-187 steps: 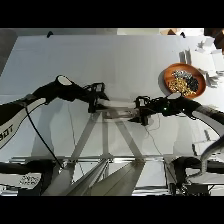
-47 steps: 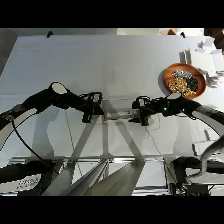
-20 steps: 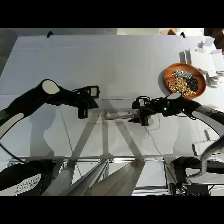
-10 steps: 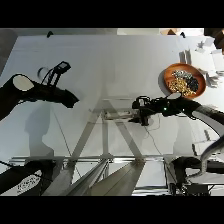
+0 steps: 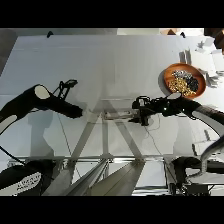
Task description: Fold the box and place the chain.
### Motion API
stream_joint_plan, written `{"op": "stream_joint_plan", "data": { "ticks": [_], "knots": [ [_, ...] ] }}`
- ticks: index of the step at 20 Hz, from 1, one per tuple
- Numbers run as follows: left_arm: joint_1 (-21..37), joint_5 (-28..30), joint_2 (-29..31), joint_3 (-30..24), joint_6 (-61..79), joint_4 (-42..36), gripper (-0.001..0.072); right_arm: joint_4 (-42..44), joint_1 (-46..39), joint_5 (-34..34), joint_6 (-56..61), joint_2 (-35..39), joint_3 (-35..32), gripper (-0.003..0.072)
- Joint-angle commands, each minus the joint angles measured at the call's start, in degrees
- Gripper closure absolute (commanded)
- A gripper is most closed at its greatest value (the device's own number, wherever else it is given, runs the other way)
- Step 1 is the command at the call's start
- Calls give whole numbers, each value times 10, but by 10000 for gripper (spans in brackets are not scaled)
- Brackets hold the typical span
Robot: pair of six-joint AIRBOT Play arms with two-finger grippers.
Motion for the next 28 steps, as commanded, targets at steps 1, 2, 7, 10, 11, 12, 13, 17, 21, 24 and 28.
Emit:
{"op": "stream_joint_plan", "data": {
  "ticks": [1,2,7,10,11,12,13,17,21,24,28],
  "knots": [
    [-24,10,-6,-21,30,-87,704,0,0,0,0,0,0,144],
    [-33,17,-6,-21,38,-109,704,0,0,0,0,0,0,144],
    [-92,49,-22,-21,39,-120,704,0,0,0,0,0,0,144],
    [-104,52,-24,-21,40,-118,704,0,0,0,0,0,0,144],
    [-102,54,-23,-21,40,-114,704,0,0,0,0,0,0,144],
    [-99,58,-19,-21,39,-106,704,0,0,0,0,0,0,144],
    [-95,61,-12,-21,35,-94,704,0,0,0,0,0,0,144],
    [-55,62,35,-21,13,-47,705,0,0,0,0,0,0,144],
    [-41,76,40,-35,10,-73,705,0,0,0,0,0,0,144],
    [-41,122,37,-80,10,-94,706,0,0,0,0,0,0,144],
    [-41,141,35,-105,34,-172,707,0,0,0,0,0,0,144]
  ]
}}
